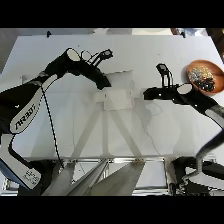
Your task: Fold the box and place the chain.
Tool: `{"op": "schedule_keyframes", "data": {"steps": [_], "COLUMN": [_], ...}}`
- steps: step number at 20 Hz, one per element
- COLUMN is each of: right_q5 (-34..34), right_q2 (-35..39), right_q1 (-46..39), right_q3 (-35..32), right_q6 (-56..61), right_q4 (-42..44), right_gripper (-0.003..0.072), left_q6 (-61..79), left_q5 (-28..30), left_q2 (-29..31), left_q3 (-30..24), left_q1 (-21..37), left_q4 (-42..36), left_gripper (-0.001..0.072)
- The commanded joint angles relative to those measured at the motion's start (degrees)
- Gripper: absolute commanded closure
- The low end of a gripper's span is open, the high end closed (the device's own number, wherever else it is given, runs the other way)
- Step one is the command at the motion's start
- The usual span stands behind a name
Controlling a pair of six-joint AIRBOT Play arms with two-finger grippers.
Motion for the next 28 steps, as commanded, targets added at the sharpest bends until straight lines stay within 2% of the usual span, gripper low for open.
{"op": "schedule_keyframes", "data": {"steps": [1, 14, 15, 16, 17, 18, 22, 25, 27, 28], "right_q5": [0.2, -0.4, -1.4, -1.6, -1.1, 0.1, 4.4, 4.5, 4.3, 4.1], "right_q2": [0.0, 0.0, 0.0, 0.0, 0.1, 0.4, 6.5, 15.2, 21.5, 24.6], "right_q1": [0.0, 0.0, 0.0, 0.0, 0.0, 0.0, 0.0, 0.0, 0.0, 0.0], "right_q3": [0.0, 0.0, 0.1, 0.2, 0.5, 1.2, 3.1, 3.1, 3.1, 3.1], "right_q6": [0.0, 0.0, 0.3, 0.7, 0.7, 0.7, 0.7, 0.7, 1.5, 3.5], "right_q4": [0.0, 0.0, 0.3, 1.0, 1.5, 1.5, 0.5, -4.5, -8.6, -11.2], "right_gripper": [0.0675, 0.0672, 0.0625, 0.0465, 0.0253, 0.0165, 0.0164, 0.0165, 0.0166, 0.0166], "left_q6": [1.0, 1.0, 1.0, 1.0, 1.0, 1.0, 4.8, 8.6, 9.1, 9.2], "left_q5": [0.3, 0.6, 0.6, 0.4, 0.0, -0.7, -6.8, -15.5, -21.2, -22.0], "left_q2": [0.0, 0.0, 0.0, 0.2, 0.7, 1.5, 7.0, 11.1, 11.7, 11.5], "left_q3": [0.0, 0.0, 0.0, 0.0, 0.0, 0.0, 0.0, 0.0, 0.0, 0.0], "left_q1": [0.0, 0.0, 0.0, 0.0, 0.0, 0.1, 1.9, 4.8, 6.2, 6.3], "left_q4": [0.0, -1.1, -1.2, -1.1, -1.1, -1.1, 2.0, 2.7, 2.8, 3.0], "left_gripper": [0.0697, 0.0697, 0.0698, 0.0698, 0.0698, 0.0699, 0.0705, 0.0706, 0.0706, 0.0706]}}
